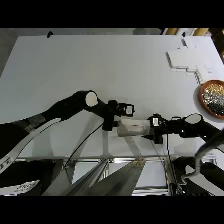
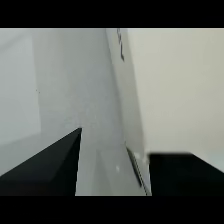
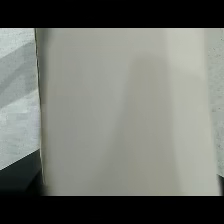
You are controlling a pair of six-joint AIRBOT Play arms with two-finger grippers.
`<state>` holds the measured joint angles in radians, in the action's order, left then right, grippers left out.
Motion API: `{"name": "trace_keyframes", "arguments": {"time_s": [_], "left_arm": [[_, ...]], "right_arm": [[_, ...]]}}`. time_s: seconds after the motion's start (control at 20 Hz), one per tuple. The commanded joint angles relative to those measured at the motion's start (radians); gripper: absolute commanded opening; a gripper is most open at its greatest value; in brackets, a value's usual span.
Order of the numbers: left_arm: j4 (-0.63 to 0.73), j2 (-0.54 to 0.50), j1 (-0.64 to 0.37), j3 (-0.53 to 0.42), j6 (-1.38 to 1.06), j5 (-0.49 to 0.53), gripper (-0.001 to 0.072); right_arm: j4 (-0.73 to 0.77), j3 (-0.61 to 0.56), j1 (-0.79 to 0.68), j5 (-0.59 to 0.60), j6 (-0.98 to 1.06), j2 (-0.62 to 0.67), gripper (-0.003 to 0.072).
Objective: Fold the box and place the chain.
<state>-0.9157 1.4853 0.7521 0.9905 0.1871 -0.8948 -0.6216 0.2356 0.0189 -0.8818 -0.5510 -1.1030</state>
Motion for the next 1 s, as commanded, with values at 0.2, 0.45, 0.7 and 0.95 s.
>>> {"name": "trace_keyframes", "arguments": {"time_s": [0.2, 0.45, 0.7, 0.95], "left_arm": [[-0.296, -0.119, -0.068, 0.001, 0.310, -0.179, 0.0098], [-0.192, -0.222, -0.019, 0.001, 0.307, -0.177, 0.0005], [-0.079, -0.179, 0.194, 0.001, 0.285, 0.004, 0.0006], [-0.035, -0.095, 0.192, 0.059, 0.335, 0.272, 0.0005]], "right_arm": [[0.000, 0.001, 0.000, 0.000, 0.000, 0.001, 0.0340], [0.000, 0.001, 0.000, 0.000, 0.000, 0.001, 0.0340], [0.000, 0.001, 0.000, 0.000, 0.000, 0.001, 0.0340], [0.000, 0.001, 0.000, 0.000, 0.000, 0.001, 0.0340]]}}
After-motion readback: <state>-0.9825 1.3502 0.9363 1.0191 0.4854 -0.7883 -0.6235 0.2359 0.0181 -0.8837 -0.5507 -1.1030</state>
